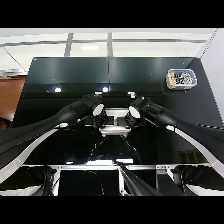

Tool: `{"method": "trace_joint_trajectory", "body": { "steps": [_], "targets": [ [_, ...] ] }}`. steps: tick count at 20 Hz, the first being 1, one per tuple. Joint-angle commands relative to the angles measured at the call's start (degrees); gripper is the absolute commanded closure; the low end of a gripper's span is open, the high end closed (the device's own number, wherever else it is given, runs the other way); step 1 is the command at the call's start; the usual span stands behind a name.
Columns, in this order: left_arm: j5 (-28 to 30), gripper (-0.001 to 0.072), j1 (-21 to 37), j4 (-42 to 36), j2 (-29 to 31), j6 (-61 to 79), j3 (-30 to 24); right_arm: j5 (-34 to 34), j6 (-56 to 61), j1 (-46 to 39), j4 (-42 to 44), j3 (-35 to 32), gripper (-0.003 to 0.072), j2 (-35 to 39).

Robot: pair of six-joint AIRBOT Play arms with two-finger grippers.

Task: Fold the box and place the chain.

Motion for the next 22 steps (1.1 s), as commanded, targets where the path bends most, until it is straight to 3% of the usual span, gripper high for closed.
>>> {"method": "trace_joint_trajectory", "body": {
  "steps": [1,2,5,8,11,13,15,16,17,18,20,22],
  "targets": [
    [0.2,0.0681,0.0,0.0,0.0,0.1,0.0,0.1,-0.3,0.0,-0.5,0.4,0.0493,0.4],
    [0.2,0.0681,0.0,0.0,0.0,0.1,0.0,0.4,-1.0,0.0,-0.9,0.9,0.0309,0.9],
    [0.2,0.0681,0.0,0.0,0.0,0.1,0.0,3.1,-7.1,0.1,-0.9,2.9,0.0313,5.3],
    [0.2,0.0681,0.0,0.0,0.0,0.1,0.0,4.1,-10.6,-0.7,-5.9,3.2,0.0313,15.1],
    [0.2,0.0681,0.1,0.2,0.0,0.1,0.0,6.8,-10.9,-3.0,-31.6,3.1,0.0313,21.8],
    [0.2,0.0681,0.1,0.2,0.0,0.1,0.0,1.7,-10.8,-8.7,-43.5,2.2,0.0314,21.5],
    [0.2,0.0681,0.1,0.2,0.0,0.1,0.0,-14.7,-8.2,-18.7,-42.2,-1.9,0.031,20.9],
    [0.2,0.0681,0.1,0.2,0.0,0.1,0.0,-22.0,-3.0,-24.3,-38.9,-3.7,0.0087,19.6],
    [0.2,0.0681,0.1,0.2,0.0,0.1,0.0,-26.3,-0.6,-29.4,-32.0,-3.8,-0.003,17.0],
    [0.2,0.0681,0.1,0.2,0.0,0.1,0.0,-28.8,-0.7,-33.5,-24.1,-3.0,-0.003,14.2],
    [0.2,0.0681,0.1,0.2,0.0,0.1,0.0,-27.9,-0.9,-39.6,-11.6,2.8,-0.003,7.4],
    [0.2,0.0681,0.1,0.2,0.0,0.1,0.0,-19.4,-0.9,-43.6,-5.0,13.4,-0.003,-0.6]
  ]
}}
